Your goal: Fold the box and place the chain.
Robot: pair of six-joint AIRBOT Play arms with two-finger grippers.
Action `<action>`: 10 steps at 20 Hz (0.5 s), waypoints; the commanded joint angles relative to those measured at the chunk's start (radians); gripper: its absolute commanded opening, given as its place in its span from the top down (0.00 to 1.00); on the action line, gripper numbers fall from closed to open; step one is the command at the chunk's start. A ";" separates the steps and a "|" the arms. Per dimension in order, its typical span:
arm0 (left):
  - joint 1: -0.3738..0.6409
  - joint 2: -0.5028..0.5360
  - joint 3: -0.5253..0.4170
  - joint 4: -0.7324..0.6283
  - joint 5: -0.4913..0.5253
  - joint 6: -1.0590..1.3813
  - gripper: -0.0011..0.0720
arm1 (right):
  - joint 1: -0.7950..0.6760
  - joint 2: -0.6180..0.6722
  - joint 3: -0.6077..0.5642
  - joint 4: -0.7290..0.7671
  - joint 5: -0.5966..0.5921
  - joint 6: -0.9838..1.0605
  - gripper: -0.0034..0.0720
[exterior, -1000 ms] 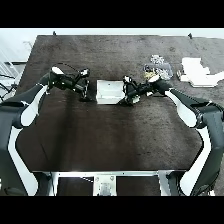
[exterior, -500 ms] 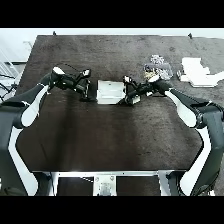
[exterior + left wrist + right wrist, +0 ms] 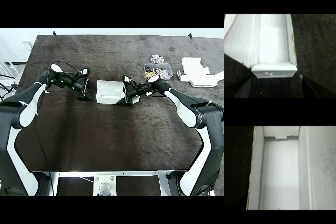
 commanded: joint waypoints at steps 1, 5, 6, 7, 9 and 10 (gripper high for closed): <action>0.000 -0.001 0.001 -0.024 -0.002 0.032 0.00 | 0.000 0.000 0.000 -0.001 0.002 0.000 0.26; 0.000 -0.001 0.001 -0.027 0.003 0.032 0.00 | 0.000 0.000 0.000 -0.001 0.002 0.000 0.26; 0.000 -0.001 0.001 -0.030 0.004 0.032 0.00 | 0.000 0.000 0.000 -0.001 0.002 0.000 0.26; 0.000 -0.001 0.001 -0.037 0.005 0.031 0.00 | 0.000 0.000 0.000 -0.001 0.002 0.000 0.26; 0.000 -0.004 0.001 -0.037 0.012 0.031 0.00 | 0.000 0.000 0.000 -0.001 0.002 0.000 0.26; 0.000 -0.008 0.001 -0.037 0.010 0.030 0.00 | 0.000 0.000 0.000 -0.001 0.002 0.000 0.26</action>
